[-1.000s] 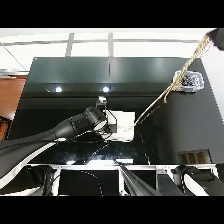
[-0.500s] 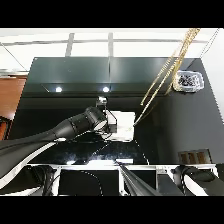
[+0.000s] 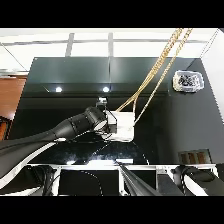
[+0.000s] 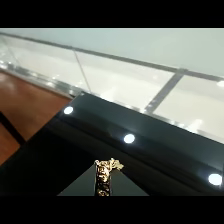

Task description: Fold the box and place the chain.

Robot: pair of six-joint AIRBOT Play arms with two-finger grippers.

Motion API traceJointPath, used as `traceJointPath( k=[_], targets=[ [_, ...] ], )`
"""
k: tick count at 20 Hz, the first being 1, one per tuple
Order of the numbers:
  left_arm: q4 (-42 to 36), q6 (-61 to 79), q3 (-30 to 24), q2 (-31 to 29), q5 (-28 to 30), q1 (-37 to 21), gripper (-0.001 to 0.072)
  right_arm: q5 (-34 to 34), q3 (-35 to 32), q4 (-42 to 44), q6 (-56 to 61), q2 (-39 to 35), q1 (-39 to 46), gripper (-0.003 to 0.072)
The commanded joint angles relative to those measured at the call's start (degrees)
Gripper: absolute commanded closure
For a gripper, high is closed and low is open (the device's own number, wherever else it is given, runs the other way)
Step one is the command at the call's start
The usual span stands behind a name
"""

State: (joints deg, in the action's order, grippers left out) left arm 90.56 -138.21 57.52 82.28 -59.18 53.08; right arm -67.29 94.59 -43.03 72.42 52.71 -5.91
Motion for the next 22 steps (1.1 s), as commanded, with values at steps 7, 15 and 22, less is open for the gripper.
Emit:
traceJointPath(
  k=[7, 15, 22],
  targets=[
    [0.0, 0.0, 0.0, 0.0, 0.0, 0.0, 0.0680, -8.9, 0.0, 2.5, -0.3, 0.0, 0.0, 0.0677],
    [0.0, 0.0, 0.0, 0.0, 0.0, 0.0, 0.0680, -19.8, -0.5, 2.3, -2.7, 0.0, -0.1, 0.0677],
    [0.0, 0.0, 0.0, 0.0, 0.0, 0.0, 0.0680, -17.5, -14.9, 2.6, -4.3, 0.0, -8.6, 0.0677]
  ],
)
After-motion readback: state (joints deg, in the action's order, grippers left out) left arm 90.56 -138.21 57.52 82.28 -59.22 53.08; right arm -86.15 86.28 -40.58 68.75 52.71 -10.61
